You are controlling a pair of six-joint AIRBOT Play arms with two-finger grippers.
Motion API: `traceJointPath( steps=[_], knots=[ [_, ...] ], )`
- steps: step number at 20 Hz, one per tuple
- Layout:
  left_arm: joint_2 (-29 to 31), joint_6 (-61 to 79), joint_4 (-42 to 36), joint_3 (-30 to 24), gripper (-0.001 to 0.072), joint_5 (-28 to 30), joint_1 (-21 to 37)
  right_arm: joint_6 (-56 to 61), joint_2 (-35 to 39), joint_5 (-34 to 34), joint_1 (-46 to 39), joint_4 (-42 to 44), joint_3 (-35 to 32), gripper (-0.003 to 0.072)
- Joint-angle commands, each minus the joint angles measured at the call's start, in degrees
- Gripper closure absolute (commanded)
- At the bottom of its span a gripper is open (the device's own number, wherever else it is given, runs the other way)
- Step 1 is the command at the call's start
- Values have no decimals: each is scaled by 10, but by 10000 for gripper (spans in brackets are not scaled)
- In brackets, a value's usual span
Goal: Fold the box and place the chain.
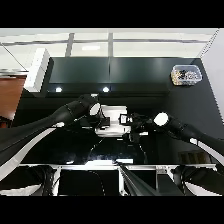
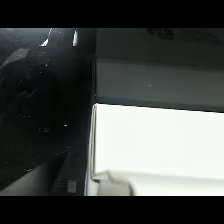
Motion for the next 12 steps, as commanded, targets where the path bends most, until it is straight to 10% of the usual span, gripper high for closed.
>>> traceJointPath(
  steps=[1, 3, 5, 11, 12],
  knots=[
    [0, 1, 3, 2, 417, -3, 0, -1, 0, 0, 0, 0, 0, 463],
    [0, -6, 2, 1, 470, -2, 0, -1, 0, 0, 0, 0, 0, 463],
    [0, -6, 3, 1, 678, -1, 0, -1, 0, 0, 0, 0, 0, 463],
    [0, -6, 3, 1, 678, -2, 0, 9, 0, 1, 0, 0, 0, 451],
    [0, -5, 5, 1, 679, -1, 0, 28, 0, 2, 0, 0, 0, 247]
  ],
)
